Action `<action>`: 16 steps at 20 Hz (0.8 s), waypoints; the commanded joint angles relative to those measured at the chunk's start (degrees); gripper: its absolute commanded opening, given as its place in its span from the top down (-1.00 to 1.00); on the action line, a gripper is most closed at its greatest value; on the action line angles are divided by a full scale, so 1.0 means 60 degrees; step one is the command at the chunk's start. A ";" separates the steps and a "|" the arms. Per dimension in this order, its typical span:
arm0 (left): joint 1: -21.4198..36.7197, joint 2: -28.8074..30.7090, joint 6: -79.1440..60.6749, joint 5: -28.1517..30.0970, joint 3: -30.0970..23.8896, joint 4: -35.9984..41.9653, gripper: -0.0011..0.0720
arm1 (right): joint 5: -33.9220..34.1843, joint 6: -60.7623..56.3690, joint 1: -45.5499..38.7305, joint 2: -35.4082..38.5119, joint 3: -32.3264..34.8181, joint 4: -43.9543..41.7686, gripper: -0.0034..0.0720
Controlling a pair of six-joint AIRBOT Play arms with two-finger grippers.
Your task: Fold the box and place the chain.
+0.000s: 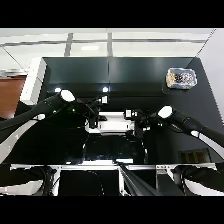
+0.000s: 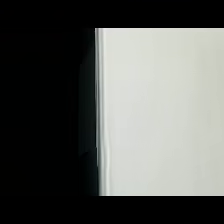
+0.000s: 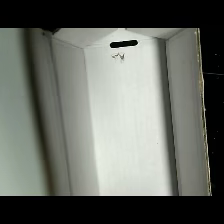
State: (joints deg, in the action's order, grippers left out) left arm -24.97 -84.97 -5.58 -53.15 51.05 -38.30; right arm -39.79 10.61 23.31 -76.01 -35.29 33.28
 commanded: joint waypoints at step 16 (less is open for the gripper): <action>0.0036 0.0211 0.0182 -0.0087 0.0011 -0.0044 -0.47 | 0.0423 -0.0477 0.0280 -0.0044 -0.0007 0.0397 -0.37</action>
